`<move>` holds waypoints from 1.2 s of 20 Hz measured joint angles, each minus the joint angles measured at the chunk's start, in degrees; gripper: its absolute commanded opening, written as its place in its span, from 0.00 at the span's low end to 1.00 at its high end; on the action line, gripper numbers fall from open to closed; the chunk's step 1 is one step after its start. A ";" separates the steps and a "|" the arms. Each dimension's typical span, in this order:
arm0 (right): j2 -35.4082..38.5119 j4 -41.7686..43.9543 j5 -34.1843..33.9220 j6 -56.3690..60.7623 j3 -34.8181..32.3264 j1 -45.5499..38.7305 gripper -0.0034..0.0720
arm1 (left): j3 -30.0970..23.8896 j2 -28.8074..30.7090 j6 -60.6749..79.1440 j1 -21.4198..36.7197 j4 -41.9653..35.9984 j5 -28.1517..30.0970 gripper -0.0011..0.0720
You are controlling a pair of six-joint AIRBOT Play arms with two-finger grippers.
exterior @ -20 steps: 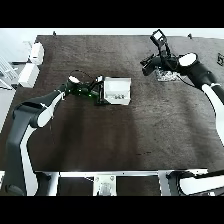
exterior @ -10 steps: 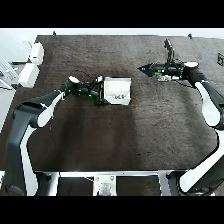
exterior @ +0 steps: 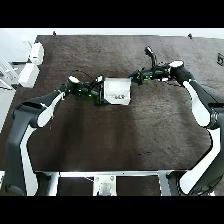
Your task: Fold the box and place the chain.
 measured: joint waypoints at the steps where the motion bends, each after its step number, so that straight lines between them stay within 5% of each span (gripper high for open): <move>1: -0.04 -0.55 0.90 0.02 0.52 0.52 0.10 | 0.00 0.00 -0.02 0.00 0.00 0.00 0.40; 8: -0.04 -3.98 7.56 2.32 4.09 2.36 0.16 | 0.00 0.02 -0.02 0.00 0.00 0.09 0.40; 13: -0.07 -8.83 9.27 3.32 4.72 4.22 0.44 | 0.00 0.02 -0.02 0.00 0.00 0.15 0.40; 19: -0.07 -10.69 10.01 3.30 4.87 6.05 0.49 | 0.00 0.02 -0.02 -0.02 0.00 0.20 0.40; 21: -0.07 -10.95 10.14 3.28 4.87 6.34 0.73 | 0.00 0.02 -0.02 -0.02 0.00 0.22 0.40; 24: -0.07 -11.13 10.12 3.23 4.87 6.43 0.73 | 0.00 0.02 -0.02 -0.02 0.00 0.22 0.40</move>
